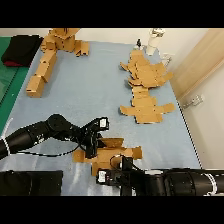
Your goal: Fold the box.
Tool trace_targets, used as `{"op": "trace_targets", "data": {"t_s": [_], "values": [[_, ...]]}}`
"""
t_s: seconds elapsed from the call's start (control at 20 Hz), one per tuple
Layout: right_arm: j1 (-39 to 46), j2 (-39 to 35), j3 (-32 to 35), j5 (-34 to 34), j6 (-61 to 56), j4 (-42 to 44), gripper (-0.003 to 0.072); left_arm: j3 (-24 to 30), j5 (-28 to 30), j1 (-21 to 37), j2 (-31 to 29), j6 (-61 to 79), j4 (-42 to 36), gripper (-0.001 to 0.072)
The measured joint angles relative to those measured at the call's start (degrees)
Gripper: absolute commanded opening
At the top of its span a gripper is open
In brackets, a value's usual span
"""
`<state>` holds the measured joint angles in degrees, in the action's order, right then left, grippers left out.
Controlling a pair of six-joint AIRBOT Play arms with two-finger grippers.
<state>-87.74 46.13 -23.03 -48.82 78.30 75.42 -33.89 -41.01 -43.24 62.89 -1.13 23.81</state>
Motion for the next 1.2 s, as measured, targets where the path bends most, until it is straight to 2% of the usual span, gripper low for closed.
{"op": "trace_targets", "data": {"t_s": [0.6,0.9,1.2], "values": [[-0.28,2.99,0.07,-0.11,-1.53,-6.32,0.0409,0.0,0.0,0.0,0.0,0.0,-0.02,0.0013],[-2.62,-0.31,0.04,-3.19,-4.0,-8.85,0.0408,0.0,-0.02,0.0,0.0,0.0,-0.02,0.0013],[-4.02,-2.49,0.07,-6.93,-11.87,-18.08,0.0409,0.0,0.0,0.0,0.0,0.0,-0.02,0.0013]]}}
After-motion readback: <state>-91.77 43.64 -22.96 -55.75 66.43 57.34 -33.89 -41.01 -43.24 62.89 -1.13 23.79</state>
